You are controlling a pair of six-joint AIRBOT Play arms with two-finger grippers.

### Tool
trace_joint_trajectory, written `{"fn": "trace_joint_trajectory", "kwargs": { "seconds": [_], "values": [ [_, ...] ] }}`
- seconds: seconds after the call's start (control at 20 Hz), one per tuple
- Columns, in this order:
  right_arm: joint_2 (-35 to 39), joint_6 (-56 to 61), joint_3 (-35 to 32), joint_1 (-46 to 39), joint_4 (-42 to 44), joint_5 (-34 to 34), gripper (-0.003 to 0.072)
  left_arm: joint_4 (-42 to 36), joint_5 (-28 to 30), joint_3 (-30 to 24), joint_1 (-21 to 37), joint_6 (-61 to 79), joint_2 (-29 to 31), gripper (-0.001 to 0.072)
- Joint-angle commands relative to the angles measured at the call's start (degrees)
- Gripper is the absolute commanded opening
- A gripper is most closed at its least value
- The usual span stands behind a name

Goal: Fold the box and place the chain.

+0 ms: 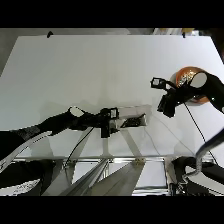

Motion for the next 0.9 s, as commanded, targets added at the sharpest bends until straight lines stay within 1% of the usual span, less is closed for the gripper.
{"fn": "trace_joint_trajectory", "kwargs": {
  "seconds": [0.0,0.15,0.3,0.4,0.5,0.8,0.85],
  "values": [
    [-1.4,-18.7,-2.4,0.0,9.3,0.1,0.0153,0.0,0.0,0.0,0.0,0.0,0.0,0.0370],
    [-1.4,-23.3,-4.7,0.0,12.1,0.1,0.0154,0.0,0.0,0.0,0.0,0.0,0.0,0.0370],
    [-1.4,-24.3,-6.4,0.0,12.3,-0.2,0.0157,0.0,0.0,0.0,0.0,0.0,0.0,0.0370],
    [-1.4,-25.5,-6.9,0.0,14.4,-0.6,0.0161,0.0,0.0,0.0,0.0,0.0,0.0,0.0370],
    [-1.4,-25.5,-6.9,0.0,17.1,-1.6,0.0201,0.0,0.0,0.0,0.0,0.0,0.0,0.0370],
    [-1.4,-26.4,-6.9,0.0,18.1,-1.5,0.0196,0.0,0.0,0.0,0.0,0.0,0.0,0.0370],
    [-1.4,-26.4,-6.9,0.0,18.1,-1.5,0.0186,0.0,0.0,0.0,0.0,0.0,0.0,0.0370]
  ]
}}
